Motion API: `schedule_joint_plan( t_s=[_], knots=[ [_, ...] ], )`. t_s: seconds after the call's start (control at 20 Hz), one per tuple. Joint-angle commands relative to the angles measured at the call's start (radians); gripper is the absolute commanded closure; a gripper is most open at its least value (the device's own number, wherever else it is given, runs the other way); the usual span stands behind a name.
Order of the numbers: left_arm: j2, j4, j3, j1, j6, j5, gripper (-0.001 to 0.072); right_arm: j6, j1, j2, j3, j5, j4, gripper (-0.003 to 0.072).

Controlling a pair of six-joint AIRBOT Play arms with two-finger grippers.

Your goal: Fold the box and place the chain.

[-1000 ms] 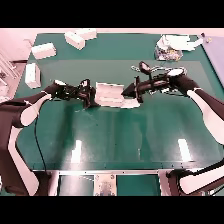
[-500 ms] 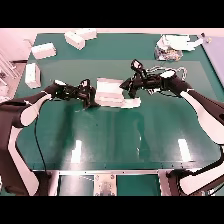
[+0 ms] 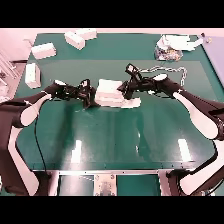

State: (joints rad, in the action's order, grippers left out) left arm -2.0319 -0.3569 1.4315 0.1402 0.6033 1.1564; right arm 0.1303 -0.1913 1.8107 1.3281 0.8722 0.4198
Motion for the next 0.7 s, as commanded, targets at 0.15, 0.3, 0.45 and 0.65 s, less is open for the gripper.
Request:
schedule_joint_plan(
  t_s=[0.15,0.3,0.45,0.65],
  knots=[
    [0.001,0.000,0.001,0.000,0.000,0.004,0.0215,0.005,-0.006,0.004,0.008,0.010,0.020,0.0684],
    [0.001,0.000,0.001,0.000,0.000,0.004,0.0215,-0.007,0.001,-0.058,0.008,0.008,0.019,0.0686],
    [0.001,0.000,0.001,0.000,0.000,0.004,0.0215,-0.130,0.008,-0.167,0.003,0.008,0.137,0.0687],
    [0.001,0.000,0.001,0.000,0.000,0.004,0.0215,-0.250,0.008,-0.325,-0.099,0.008,0.342,0.0687]
  ],
)
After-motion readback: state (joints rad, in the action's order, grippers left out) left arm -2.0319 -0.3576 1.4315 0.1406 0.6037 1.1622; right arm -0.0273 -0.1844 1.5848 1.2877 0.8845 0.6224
